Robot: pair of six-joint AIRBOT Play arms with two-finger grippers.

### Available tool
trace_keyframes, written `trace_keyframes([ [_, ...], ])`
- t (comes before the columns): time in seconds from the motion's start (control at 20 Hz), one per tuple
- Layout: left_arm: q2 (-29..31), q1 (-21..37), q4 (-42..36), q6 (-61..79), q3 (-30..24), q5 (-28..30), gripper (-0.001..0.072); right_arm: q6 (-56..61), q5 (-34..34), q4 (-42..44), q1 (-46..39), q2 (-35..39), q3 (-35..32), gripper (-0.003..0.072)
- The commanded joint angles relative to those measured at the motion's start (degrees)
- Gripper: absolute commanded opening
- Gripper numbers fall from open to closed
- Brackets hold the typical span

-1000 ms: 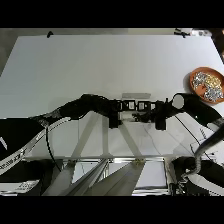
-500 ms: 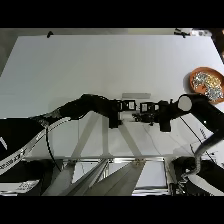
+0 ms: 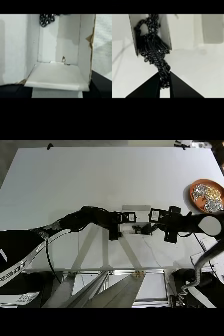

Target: Fold the box and place the chain.

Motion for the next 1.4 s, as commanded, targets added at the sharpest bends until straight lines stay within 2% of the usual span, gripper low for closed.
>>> trace_keyframes([
  [0.0,-0.04,0.02,0.00,0.02,-0.02,0.02,0.0275,1.79,-1.16,4.87,0.02,4.98,0.07,0.0015],
  [0.3,-0.04,0.02,0.00,0.02,-0.02,0.02,0.0275,2.64,-3.50,18.32,0.02,6.86,0.07,0.0015],
  [0.45,-0.04,0.02,0.00,0.02,-0.02,0.02,0.0275,6.19,-5.66,20.70,0.02,6.86,0.07,0.0015],
  [0.9,-0.04,0.02,0.00,0.02,-0.02,0.00,0.0275,6.34,-10.93,30.14,0.02,6.86,0.07,0.0015],
  [1.05,-0.04,0.02,0.00,0.02,-0.02,0.02,0.0275,6.58,-8.72,28.85,0.02,5.75,0.02,0.0015],
  [1.35,-0.04,0.02,0.00,0.04,-0.02,0.02,0.0275,10.75,-4.61,23.08,0.02,-4.22,0.02,0.0015],
])
